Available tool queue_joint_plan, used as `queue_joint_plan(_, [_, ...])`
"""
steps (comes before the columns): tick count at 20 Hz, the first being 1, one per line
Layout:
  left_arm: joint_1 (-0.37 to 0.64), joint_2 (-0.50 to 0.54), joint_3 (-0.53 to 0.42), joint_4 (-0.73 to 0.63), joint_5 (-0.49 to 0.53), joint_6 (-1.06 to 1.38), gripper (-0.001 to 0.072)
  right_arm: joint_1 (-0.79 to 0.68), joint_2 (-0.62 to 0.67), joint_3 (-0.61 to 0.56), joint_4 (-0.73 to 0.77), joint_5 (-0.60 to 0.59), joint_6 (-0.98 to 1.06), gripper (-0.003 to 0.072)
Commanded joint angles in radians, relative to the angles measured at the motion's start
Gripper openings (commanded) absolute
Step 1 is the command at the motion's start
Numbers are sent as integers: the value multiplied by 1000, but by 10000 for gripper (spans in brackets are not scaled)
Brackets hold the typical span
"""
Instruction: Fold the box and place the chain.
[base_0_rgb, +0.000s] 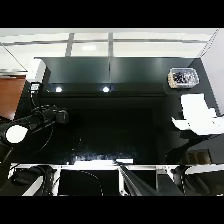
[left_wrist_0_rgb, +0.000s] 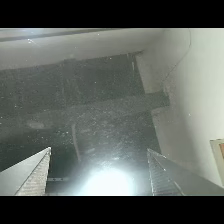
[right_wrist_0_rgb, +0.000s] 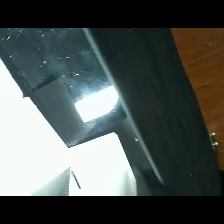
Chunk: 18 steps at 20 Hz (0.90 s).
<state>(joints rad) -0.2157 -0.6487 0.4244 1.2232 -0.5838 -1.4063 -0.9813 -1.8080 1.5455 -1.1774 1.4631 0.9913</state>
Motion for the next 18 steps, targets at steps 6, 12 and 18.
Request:
queue_joint_plan(6, [-1, -1, 0, 0, 0, 0, 705, 28, 60, -41, 116, 84, -31, 13])
queue_joint_plan(12, [-1, -1, 0, -1, 0, 0, 705, 41, 285, -321, 352, 50, -40, 13])
queue_joint_plan(18, [-1, -1, 0, -5, 8, 0, 679, 191, 600, -606, 444, -127, -12, 13])
